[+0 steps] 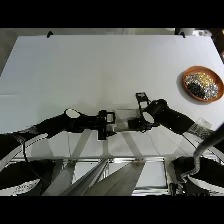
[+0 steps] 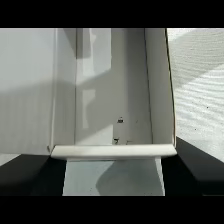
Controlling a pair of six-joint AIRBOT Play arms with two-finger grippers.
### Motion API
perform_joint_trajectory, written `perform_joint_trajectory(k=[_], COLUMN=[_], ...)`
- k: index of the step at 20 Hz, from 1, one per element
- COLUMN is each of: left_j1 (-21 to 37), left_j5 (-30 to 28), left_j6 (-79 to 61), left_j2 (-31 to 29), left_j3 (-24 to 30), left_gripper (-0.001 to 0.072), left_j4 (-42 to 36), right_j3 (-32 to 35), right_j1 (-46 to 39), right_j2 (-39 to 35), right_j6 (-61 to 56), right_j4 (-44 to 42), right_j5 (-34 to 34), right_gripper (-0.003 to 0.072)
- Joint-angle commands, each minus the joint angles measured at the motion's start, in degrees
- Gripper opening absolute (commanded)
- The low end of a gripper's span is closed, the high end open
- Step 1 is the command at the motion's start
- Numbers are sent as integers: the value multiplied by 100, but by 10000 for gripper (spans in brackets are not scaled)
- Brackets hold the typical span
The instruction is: Fold the box and place the chain.
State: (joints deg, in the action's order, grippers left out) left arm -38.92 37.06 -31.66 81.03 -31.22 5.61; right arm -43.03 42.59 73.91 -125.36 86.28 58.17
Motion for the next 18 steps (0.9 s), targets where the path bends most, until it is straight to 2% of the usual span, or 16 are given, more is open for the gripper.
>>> perform_joint_trajectory(k=[1, 8, 12, 14, 15, 16, 17, 18], left_j1=[2, 0, 2, 2, 2, 2, 2, 2], left_j5=[7, 2, 4, 4, 4, 4, 4, 2], left_j6=[15, 15, 15, 13, 15, 13, 15, 15], left_j2=[-2, -2, -2, -2, -2, -2, -2, -2], left_j3=[-2, -2, -2, -2, -2, -2, -2, -2], left_gripper=[136, 136, 136, 136, 136, 136, 136, 136], left_j4=[0, 0, -2, 0, 0, 0, 0, 0], right_j3=[0, -2, -13, -13, -13, -13, -13, -26], right_j1=[-7, -216, -225, -422, -664, -1073, -1611, -2328], right_j2=[-173, -824, -1784, -2417, -2684, -2914, -3047, -3075], right_j6=[304, 787, 1729, 2011, 2024, 2026, 2092, 2332], right_j4=[98, 496, 546, 621, 846, 1182, 1521, 1674], right_j5=[96, 1034, 1851, 1963, 1958, 1912, 1786, 1497], right_gripper=[447, 462, 462, 459, 434, 318, 277, 287])
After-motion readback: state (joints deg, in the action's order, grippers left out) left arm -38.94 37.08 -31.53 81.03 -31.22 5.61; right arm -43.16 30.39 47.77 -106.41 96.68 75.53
